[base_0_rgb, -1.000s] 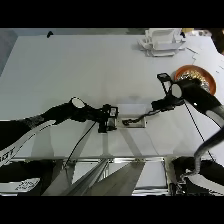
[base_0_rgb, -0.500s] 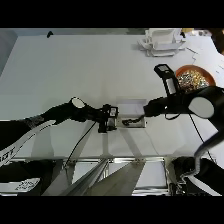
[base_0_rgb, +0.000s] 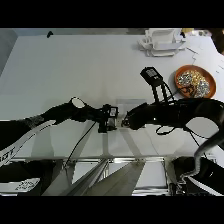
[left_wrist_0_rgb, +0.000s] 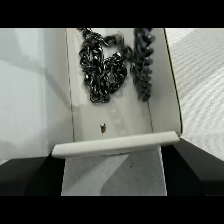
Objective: Fold the box and place the chain.
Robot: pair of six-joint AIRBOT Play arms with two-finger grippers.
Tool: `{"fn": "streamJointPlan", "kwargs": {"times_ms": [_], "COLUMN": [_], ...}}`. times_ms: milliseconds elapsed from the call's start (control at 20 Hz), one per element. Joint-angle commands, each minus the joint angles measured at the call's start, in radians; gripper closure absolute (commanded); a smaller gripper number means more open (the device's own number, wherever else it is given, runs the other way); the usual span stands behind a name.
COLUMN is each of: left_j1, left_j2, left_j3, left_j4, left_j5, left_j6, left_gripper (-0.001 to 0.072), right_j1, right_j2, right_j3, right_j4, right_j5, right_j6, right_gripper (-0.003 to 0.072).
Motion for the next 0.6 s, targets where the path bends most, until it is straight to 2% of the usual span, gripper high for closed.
{"fn": "streamJointPlan", "kwargs": {"times_ms": [0, 350, 400, 500, 550], "left_j1": [0.001, 0.001, 0.001, 0.001, 0.001], "left_j2": [0.0, 0.0, 0.0, 0.0, 0.0], "left_j3": [0.0, 0.0, 0.0, 0.0, 0.0], "left_j4": [0.0, 0.0, 0.0, 0.0, 0.0], "left_j5": [0.0, 0.0, 0.0, 0.0, 0.0], "left_j6": [0.0, 0.0, 0.0, 0.0, 0.0], "left_gripper": [0.057, 0.057, 0.057, 0.057, 0.057], "right_j1": [0.014, 0.014, 0.014, 0.01, -0.001], "right_j2": [0.001, -0.038, -0.053, -0.076, -0.077], "right_j3": [-0.003, -0.104, -0.105, -0.105, -0.104], "right_j4": [-0.042, -0.063, -0.063, -0.058, -0.057], "right_j5": [0.002, -0.034, -0.039, -0.054, -0.053], "right_j6": [0.061, 0.095, 0.095, 0.09, 0.088], "right_gripper": [0.0672, 0.0668, 0.0625, 0.0431, 0.0419]}}
